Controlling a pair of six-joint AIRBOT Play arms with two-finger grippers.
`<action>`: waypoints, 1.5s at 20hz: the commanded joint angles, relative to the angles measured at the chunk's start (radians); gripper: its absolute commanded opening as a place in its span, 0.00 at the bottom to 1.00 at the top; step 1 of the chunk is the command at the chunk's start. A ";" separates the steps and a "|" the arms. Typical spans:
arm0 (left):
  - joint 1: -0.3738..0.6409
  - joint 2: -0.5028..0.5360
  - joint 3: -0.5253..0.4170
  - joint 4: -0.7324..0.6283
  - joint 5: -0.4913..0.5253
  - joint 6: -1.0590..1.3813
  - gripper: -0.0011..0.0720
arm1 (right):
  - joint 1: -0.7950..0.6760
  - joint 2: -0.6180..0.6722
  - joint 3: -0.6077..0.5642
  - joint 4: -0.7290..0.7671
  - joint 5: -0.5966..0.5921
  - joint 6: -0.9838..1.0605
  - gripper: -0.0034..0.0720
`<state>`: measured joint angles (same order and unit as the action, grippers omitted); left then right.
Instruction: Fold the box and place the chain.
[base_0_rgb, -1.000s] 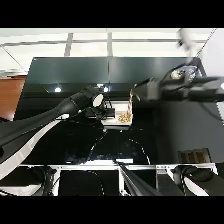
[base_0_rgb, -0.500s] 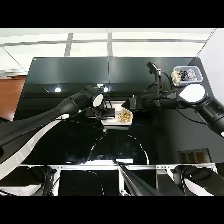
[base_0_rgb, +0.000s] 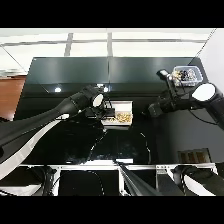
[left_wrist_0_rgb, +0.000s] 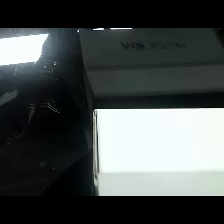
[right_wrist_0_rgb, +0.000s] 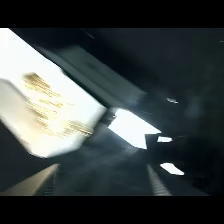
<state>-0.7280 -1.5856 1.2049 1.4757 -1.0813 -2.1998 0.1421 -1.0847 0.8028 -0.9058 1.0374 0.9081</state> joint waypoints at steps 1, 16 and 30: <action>0.001 0.001 0.000 0.000 0.000 0.000 0.06 | 0.042 -0.031 -0.097 -0.071 -0.133 -0.363 0.93; 0.001 0.001 0.000 0.000 0.000 0.000 0.06 | 0.164 -0.168 -0.099 0.202 -0.291 -1.082 0.64; 0.001 0.001 0.000 0.000 0.001 0.000 0.06 | 0.071 -0.065 -0.087 0.090 -0.117 -0.480 0.06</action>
<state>-0.7280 -1.5856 1.2049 1.4738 -1.0798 -2.1998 0.2531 -1.1976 0.7086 -0.7517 0.8459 0.1696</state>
